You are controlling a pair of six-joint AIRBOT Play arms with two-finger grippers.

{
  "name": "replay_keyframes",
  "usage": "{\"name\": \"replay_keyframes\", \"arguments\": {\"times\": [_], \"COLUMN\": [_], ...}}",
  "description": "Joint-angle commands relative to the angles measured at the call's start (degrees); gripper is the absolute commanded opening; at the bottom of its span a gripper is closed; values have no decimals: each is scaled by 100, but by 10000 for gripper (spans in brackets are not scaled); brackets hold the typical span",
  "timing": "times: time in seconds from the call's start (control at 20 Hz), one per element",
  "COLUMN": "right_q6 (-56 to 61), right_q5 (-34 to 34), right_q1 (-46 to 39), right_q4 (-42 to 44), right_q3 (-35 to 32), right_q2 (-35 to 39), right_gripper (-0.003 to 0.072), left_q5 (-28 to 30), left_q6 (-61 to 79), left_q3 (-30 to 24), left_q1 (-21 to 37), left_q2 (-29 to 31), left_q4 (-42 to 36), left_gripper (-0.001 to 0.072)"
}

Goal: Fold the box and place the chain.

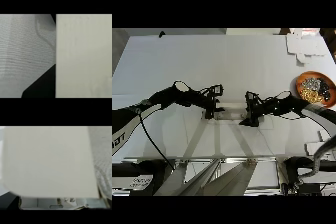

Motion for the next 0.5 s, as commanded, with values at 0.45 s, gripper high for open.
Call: {"name": "replay_keyframes", "arguments": {"times": [0.45], "right_q6": [-46], "right_q5": [-98], "right_q1": [11], "right_q4": [-181], "right_q3": [26], "right_q2": [-7], "right_gripper": [665], "left_q5": [7], "left_q6": [-2], "left_q3": [-2], "left_q1": [0], "left_q2": [-4], "left_q4": [2], "left_gripper": [9]}}
